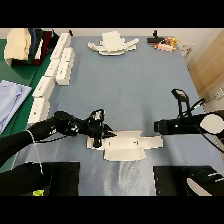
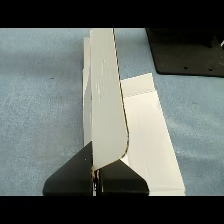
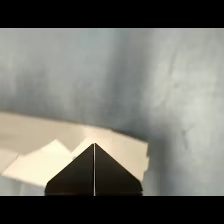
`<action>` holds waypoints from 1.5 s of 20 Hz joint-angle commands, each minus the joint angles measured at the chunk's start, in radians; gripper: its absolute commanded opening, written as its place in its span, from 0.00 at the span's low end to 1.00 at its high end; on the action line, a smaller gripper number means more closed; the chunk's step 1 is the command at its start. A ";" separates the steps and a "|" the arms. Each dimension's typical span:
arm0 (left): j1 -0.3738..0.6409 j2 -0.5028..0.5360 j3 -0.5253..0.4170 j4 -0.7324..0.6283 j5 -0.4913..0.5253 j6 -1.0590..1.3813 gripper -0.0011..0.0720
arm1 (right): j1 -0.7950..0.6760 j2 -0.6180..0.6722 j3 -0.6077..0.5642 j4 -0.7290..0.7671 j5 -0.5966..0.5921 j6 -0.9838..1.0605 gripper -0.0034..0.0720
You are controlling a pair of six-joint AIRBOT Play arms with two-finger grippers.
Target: Fold the box.
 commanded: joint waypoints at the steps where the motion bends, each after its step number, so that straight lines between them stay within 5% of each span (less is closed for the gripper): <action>1: 0.000 0.000 0.001 0.001 0.000 0.000 0.03 | 0.153 0.040 -0.011 0.040 0.166 -0.008 0.05; 6: 0.000 0.000 0.001 0.001 0.000 0.000 0.03 | 0.637 0.130 -0.084 0.017 0.073 -0.199 0.09; 7: 0.000 0.000 0.001 0.001 0.000 0.000 0.03 | 0.723 0.126 -0.104 -0.021 0.032 -0.254 0.51; 8: 0.000 0.000 0.001 0.001 0.000 0.000 0.03 | 0.795 0.108 -0.124 -0.082 -0.011 -0.293 0.82; 18: 0.000 0.000 0.001 0.001 0.000 0.000 0.03 | 0.901 -0.175 -0.171 -0.552 -0.298 -0.198 0.84; 29: 0.000 0.000 0.001 0.001 0.000 0.000 0.03 | 0.901 -0.183 -0.116 -0.669 -0.193 0.033 0.82; 30: 0.000 0.000 0.001 0.001 0.000 0.000 0.03 | 0.901 -0.183 -0.115 -0.670 -0.189 0.057 0.93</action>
